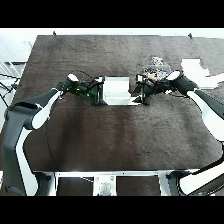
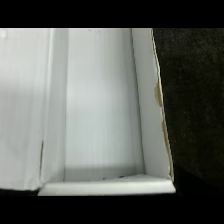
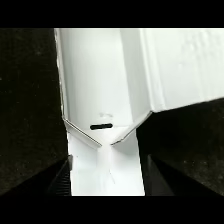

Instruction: Fold the box and place the chain.

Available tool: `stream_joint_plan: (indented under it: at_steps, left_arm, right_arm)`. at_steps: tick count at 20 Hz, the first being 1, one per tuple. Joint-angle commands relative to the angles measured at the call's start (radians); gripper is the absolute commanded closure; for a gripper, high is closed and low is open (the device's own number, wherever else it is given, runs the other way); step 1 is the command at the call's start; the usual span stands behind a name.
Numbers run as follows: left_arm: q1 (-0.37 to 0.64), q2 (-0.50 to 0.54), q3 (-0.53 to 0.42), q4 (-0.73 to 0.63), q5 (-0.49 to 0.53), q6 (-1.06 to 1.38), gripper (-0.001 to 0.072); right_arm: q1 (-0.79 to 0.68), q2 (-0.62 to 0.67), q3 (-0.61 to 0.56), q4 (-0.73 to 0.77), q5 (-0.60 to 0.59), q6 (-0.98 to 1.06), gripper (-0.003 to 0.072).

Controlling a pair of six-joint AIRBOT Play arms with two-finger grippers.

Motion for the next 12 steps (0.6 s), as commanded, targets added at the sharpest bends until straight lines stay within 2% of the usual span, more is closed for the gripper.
stream_joint_plan:
  at_steps: [1, 3, 7, 9, 12]
  left_arm:
    - [0.000, 0.000, 0.000, 0.000, 0.000, 0.000, 0.0177]
    - [0.000, 0.000, 0.000, 0.000, 0.000, 0.000, 0.0176]
    - [0.000, 0.000, 0.000, 0.000, 0.000, 0.000, 0.0176]
    - [0.000, 0.000, 0.000, 0.000, 0.000, 0.000, 0.0177]
    - [0.000, 0.000, 0.000, 0.000, 0.000, 0.000, 0.0176]
  right_arm:
    - [0.013, -0.007, -0.002, 0.006, -0.003, -0.006, 0.0270]
    - [0.022, -0.007, -0.002, 0.019, -0.003, -0.012, 0.0328]
    - [0.050, -0.007, -0.002, 0.035, -0.030, -0.012, 0.0336]
    - [0.065, -0.009, -0.002, 0.052, -0.060, -0.013, 0.0436]
    - [0.085, -0.020, -0.002, 0.079, -0.063, -0.013, 0.0433]
